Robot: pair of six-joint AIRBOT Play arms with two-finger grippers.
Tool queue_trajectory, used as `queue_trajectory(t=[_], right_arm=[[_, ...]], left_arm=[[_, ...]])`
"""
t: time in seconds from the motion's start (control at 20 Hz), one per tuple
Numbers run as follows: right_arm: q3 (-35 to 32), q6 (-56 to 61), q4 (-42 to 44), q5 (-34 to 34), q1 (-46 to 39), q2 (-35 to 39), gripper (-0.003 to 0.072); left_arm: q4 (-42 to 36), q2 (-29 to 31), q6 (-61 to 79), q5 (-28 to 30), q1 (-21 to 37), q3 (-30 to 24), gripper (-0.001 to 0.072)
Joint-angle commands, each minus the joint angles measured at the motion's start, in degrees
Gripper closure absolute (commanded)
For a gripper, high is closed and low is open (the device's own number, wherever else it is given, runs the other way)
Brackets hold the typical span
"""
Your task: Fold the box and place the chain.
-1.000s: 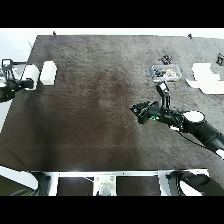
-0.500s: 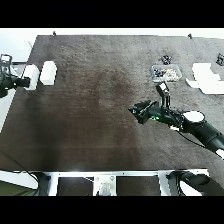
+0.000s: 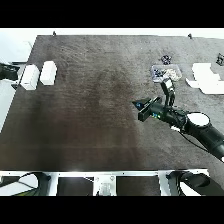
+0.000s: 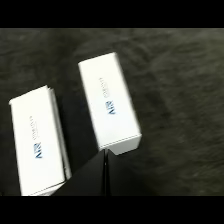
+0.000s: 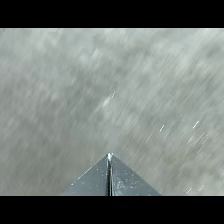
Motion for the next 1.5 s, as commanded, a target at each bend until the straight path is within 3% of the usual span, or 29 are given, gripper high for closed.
queue_trajectory(t=[0.0, 0.1, 0.35, 0.55, 0.95, 1.45], right_arm=[[-0.35, -0.48, 0.59, -10.23, 3.61, 5.68, 0.0684], [-1.36, -0.46, 0.59, -15.12, 5.62, 8.81, 0.0684], [-6.80, 3.78, 0.59, -22.43, 9.29, 14.73, 0.0685], [-10.73, 5.38, 0.59, -30.18, 14.38, 18.12, 0.0686], [-17.03, 5.51, 1.14, -57.24, 31.78, 19.71, 0.0684], [-19.32, 5.49, 1.03, -58.75, 34.07, 19.69, 0.0682]], left_arm=[[-19.65, 10.51, 11.39, -3.19, 0.13, -9.46, 0.0695], [-26.84, 17.16, 18.10, -2.12, 0.13, -17.66, 0.0695], [-35.39, 31.43, 27.93, -2.43, -0.28, -35.98, 0.0695], [-36.79, 39.04, 29.77, 5.16, -10.29, -45.05, 0.0695], [-37.05, 41.00, 31.67, 19.10, -30.75, -50.53, 0.0695], [-37.00, 40.94, 31.17, 21.53, -32.79, -51.12, 0.0688]])
